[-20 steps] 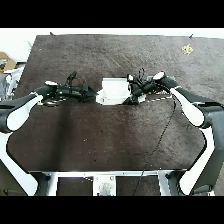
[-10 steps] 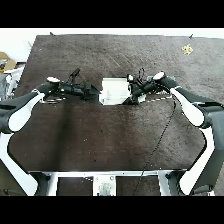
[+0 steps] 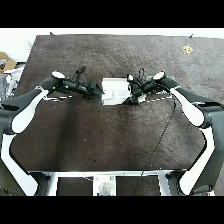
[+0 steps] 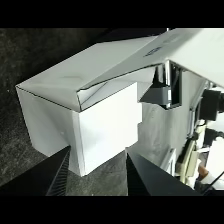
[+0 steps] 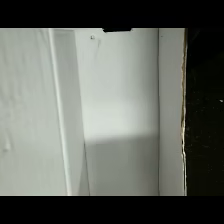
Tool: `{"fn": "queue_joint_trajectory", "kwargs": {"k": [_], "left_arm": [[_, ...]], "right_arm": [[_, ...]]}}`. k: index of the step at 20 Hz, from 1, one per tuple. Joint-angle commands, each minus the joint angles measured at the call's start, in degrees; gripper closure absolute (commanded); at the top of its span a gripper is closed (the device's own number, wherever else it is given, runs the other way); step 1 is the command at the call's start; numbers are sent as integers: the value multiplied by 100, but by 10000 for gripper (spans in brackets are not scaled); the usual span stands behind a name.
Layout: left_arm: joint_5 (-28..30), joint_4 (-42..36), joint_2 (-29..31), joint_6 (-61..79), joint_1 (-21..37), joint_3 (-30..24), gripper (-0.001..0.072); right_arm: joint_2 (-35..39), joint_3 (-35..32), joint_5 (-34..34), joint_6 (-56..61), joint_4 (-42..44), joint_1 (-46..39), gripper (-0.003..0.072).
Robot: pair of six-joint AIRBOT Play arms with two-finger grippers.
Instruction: Fold the box and place the chain.
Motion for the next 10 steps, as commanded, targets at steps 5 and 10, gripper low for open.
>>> {"fn": "queue_joint_trajectory", "kwargs": {"k": [5, 10], "left_arm": [[131, 1692, 4, -1478, -376, 632, 322], [271, 2352, 4, -2203, -649, 946, 322]], "right_arm": [[-4, 0, 2, 0, 0, 0, 245], [-2, 0, 2, 0, 0, 0, 245]]}}
